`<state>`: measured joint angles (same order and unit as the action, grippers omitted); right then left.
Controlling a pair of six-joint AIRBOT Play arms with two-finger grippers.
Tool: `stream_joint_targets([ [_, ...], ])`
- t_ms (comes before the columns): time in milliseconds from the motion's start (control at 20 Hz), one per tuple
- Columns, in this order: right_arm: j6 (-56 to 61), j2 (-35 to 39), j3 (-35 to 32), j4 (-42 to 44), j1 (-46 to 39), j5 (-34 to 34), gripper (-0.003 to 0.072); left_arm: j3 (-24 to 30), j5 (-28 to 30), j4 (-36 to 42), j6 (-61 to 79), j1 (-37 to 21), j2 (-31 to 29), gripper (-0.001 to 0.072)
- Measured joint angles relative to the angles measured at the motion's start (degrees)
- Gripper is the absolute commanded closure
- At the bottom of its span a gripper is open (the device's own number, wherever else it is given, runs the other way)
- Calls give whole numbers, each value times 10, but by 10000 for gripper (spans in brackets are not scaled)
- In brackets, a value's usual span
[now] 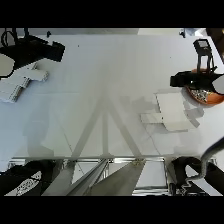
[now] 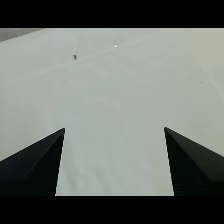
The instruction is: Fold the box and place the chain.
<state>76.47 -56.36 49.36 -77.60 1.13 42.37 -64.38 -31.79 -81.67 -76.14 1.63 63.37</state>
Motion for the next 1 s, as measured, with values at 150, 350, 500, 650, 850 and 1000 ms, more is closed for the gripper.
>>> stream_joint_targets([
  [150, 0, 0, 0, 0, 0, 1, 530, 0, -1, 0, 0, 0, 0, 10],
  [350, 0, 0, 0, -1, 0, 2, 358, 0, -2, 0, 0, 0, 0, 10],
  [500, 8, 1, 2, -16, 0, 9, 345, 0, -2, 0, 0, 0, 0, 10],
  [650, 44, 1, 15, -78, 0, 45, 272, 0, -2, 0, 0, 0, 0, 10],
  [850, 78, 1, 38, -199, -2, 132, 271, 0, -3, 0, 0, 0, 0, 10],
  [1000, 84, -2, 44, -256, -27, 192, 230, 0, -3, 0, 0, 0, 0, 10],
])
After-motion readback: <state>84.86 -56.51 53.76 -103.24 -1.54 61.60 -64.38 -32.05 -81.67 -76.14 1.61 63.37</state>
